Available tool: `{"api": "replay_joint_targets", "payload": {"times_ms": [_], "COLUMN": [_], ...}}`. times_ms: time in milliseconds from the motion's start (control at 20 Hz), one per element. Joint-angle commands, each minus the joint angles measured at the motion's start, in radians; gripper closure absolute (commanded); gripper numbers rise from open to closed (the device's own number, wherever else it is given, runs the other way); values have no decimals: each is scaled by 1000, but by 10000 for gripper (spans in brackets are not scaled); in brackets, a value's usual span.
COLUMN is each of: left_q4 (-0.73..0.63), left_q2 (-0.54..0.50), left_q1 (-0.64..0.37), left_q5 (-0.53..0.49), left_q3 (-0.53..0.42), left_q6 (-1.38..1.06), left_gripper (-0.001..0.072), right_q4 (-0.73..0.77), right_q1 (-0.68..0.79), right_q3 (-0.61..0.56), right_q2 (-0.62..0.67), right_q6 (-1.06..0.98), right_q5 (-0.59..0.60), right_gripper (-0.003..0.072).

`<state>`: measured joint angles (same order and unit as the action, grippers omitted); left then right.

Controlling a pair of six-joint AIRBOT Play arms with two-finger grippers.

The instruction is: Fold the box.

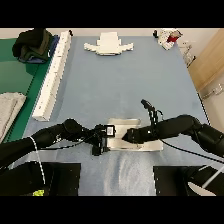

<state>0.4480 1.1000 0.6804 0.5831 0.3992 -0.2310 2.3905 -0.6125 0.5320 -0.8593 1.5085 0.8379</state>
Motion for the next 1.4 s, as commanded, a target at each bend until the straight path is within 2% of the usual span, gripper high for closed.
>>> {"api": "replay_joint_targets", "payload": {"times_ms": [0, 150, 400, 650, 1050, 1200, 1350], "left_q4": [0, 0, 0, 0, 0, 0, 0], "left_q2": [0, 0, 0, 0, 0, 0, 0], "left_q1": [0, 0, 0, 0, 0, 0, 0], "left_q5": [0, 0, 0, 0, 0, 0, 0], "left_q3": [0, 0, 0, 0, 0, 0, 0], "left_q6": [0, 0, 0, 0, 0, 0, 0], "left_gripper": [264, 264, 263, 264, 263, 263, 264], "right_q4": [24, -11, -29, -29, -32, -82, -200], "right_q1": [36, 83, 83, 83, 83, 83, 83], "right_q3": [83, 100, 100, 100, 110, 146, 177], "right_q2": [-85, -151, -283, -350, -333, -259, -128], "right_q6": [-20, -19, 22, 64, 109, 116, 116], "right_q5": [-120, -126, -127, -127, -122, -100, -21], "right_gripper": [454, 462, 462, 462, 462, 462, 462]}}
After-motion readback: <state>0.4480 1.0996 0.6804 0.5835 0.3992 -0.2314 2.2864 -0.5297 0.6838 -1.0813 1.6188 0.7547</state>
